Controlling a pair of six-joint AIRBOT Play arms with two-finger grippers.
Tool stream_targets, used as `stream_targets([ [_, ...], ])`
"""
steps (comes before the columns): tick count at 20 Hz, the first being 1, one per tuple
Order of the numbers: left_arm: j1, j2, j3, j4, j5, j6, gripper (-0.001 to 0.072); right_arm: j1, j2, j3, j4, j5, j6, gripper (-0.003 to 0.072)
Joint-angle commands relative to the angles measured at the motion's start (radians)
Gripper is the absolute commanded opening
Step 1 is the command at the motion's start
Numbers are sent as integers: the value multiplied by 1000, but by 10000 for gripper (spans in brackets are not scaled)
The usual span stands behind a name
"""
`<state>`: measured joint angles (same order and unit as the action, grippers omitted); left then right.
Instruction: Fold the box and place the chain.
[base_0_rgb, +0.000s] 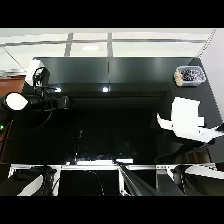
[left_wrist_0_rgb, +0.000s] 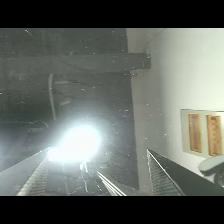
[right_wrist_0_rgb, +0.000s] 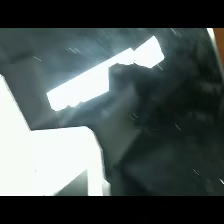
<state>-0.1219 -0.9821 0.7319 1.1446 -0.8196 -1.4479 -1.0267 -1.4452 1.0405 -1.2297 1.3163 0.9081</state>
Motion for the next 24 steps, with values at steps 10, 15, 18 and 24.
stream_targets([
  [10,-2,0,0,-12,-76,0,705,338,253,-39,657,3,-125,14],
  [15,-11,-1,0,-58,-83,0,705,743,457,-257,612,-323,29,13],
  [18,-60,-1,0,-58,-65,5,705,1014,485,-436,637,-589,122,14],
  [24,-100,-42,0,-89,12,6,705,1387,484,-583,676,-898,161,14],
])
